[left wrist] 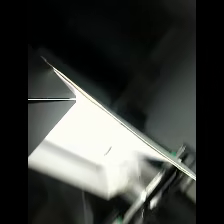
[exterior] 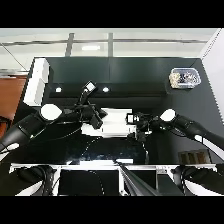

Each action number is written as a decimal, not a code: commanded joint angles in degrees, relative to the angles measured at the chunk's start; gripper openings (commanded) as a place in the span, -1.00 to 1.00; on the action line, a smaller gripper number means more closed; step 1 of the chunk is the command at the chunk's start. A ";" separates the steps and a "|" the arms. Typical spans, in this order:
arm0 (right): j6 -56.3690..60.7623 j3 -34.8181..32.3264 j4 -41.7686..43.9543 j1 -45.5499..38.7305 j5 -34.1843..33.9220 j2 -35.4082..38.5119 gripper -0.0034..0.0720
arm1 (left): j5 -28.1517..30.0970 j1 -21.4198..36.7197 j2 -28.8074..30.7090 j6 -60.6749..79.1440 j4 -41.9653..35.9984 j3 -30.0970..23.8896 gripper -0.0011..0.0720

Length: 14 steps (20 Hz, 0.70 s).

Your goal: Fold the box and place the chain.

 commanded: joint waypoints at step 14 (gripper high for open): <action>0.00 -0.02 0.00 0.04 0.04 -0.02 0.34 | -15.72 0.76 -15.63 -5.46 15.87 17.33 -0.90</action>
